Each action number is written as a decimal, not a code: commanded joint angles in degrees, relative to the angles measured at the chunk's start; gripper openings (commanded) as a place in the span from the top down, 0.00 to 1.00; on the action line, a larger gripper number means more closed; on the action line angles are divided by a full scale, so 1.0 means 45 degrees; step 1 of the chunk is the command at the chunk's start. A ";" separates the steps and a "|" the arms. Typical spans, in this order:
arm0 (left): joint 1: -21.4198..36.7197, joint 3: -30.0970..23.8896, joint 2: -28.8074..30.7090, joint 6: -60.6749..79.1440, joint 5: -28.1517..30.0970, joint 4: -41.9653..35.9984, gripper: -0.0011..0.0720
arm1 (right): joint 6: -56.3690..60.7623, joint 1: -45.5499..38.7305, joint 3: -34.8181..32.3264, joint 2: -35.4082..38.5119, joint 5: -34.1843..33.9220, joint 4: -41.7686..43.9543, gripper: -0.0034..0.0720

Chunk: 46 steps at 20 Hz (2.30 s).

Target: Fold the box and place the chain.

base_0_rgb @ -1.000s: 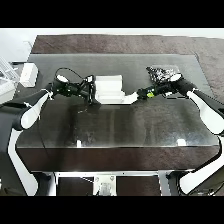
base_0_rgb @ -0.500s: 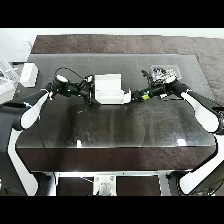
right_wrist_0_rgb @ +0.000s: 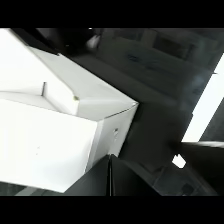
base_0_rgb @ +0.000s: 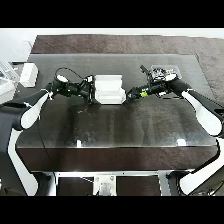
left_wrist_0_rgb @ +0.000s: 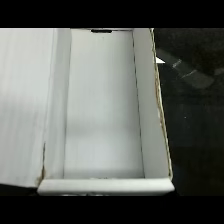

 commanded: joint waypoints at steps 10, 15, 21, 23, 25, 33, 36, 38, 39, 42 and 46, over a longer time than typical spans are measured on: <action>0.0000 -0.0005 0.0005 0.0005 0.0005 0.0005 0.26 | 0.0049 0.0039 0.0097 0.0136 0.0078 0.0806 0.66; 0.0000 -0.0005 0.0005 0.0005 0.0005 0.0005 0.26 | -0.0063 0.0044 0.0194 0.0136 0.0282 0.1277 0.65; 0.0000 -0.0005 0.0005 0.0005 0.0000 0.0005 0.26 | -0.0185 0.0500 0.0253 -0.0039 0.0257 0.1268 0.47; 0.0000 -0.0005 0.0005 0.0000 -0.0005 0.0000 0.26 | -0.0180 0.0573 0.0345 -0.0039 0.0267 0.1180 0.47; 0.0000 -0.0005 0.0005 0.0000 -0.0015 0.0005 0.26 | -0.0165 0.0617 0.0554 -0.0039 0.0272 0.1161 0.41; 0.0000 -0.0005 0.0005 0.0000 -0.0029 0.0005 0.26 | 0.2414 0.1569 0.2166 -0.0039 0.0427 -0.3099 0.41; 0.0000 -0.0005 0.0005 0.0000 -0.0029 0.0005 0.26 | 0.3439 0.2001 0.2516 -0.0039 0.0427 -0.4668 0.41; 0.0000 -0.0005 0.0005 -0.0005 -0.0034 0.0005 0.26 | 0.3842 0.2215 0.2710 -0.0039 0.0423 -0.5032 0.41; 0.0000 -0.0005 0.0005 0.0000 -0.0034 0.0005 0.26 | 0.3900 0.2297 0.2807 -0.0039 0.0427 -0.5076 0.41; 0.0000 -0.0005 0.0005 -0.0005 -0.0034 0.0005 0.26 | 0.4493 0.2560 0.3026 -0.0039 0.0418 -0.5493 0.41; -0.0005 -0.0005 0.0005 -0.0010 -0.0044 0.0005 0.26 | 0.5251 0.2900 0.3123 -0.0039 0.0408 -0.6062 0.41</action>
